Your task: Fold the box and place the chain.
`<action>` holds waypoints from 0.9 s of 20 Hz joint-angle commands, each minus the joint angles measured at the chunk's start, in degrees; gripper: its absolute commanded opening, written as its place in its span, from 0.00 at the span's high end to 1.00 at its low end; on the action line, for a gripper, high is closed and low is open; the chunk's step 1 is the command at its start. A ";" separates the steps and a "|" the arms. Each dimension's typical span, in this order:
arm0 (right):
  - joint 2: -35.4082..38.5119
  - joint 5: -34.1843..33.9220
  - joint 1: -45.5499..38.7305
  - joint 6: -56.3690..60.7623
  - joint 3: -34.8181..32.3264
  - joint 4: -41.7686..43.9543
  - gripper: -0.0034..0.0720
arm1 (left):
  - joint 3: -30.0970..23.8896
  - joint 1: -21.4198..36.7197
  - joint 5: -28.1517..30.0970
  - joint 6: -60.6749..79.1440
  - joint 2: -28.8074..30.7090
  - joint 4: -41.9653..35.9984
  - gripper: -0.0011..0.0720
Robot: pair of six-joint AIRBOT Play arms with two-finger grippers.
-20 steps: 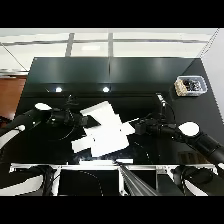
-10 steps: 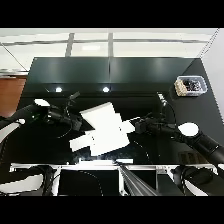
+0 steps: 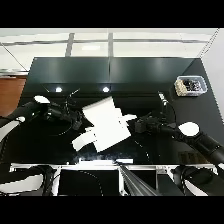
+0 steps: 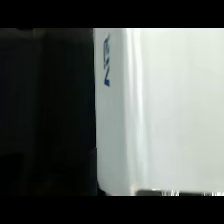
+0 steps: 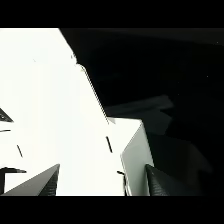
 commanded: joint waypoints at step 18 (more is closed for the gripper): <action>2.32 29.33 -7.58 -9.68 15.15 -41.18 0.13 | -5.25 -18.03 31.45 28.15 9.09 5.49 0.95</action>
